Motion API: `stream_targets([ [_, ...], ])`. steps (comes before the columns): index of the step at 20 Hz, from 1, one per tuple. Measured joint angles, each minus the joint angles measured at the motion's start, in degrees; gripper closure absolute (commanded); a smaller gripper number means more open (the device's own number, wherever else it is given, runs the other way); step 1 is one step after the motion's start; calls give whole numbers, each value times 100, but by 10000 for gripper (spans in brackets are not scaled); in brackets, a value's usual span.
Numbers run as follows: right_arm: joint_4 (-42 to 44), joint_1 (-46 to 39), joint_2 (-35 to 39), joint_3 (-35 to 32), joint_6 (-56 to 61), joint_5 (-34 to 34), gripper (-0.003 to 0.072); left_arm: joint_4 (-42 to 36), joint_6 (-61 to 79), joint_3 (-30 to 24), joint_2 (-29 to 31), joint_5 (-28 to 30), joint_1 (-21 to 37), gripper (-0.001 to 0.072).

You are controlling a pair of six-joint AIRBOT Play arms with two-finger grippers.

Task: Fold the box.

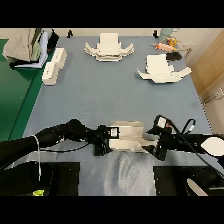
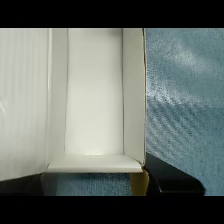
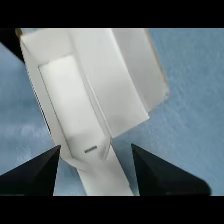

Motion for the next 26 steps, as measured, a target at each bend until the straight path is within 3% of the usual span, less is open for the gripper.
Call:
stream_targets([
  [4,848,0,278,-4,2256,-61,-18,0,0,0,0,0,0,193],
  [7,1233,0,238,-11,3224,-118,269,0,0,0,0,0,0,192],
  [12,1853,0,-229,-11,4181,-234,283,0,-2,0,0,0,0,193],
  [14,2037,0,-494,-9,4365,-450,490,0,0,0,0,0,0,193],
  [20,2813,0,-1714,302,3847,-951,490,0,-2,0,0,0,0,193],
  [26,2566,13,-3401,1128,3237,-1158,490,0,-4,0,0,-2,0,193],
])
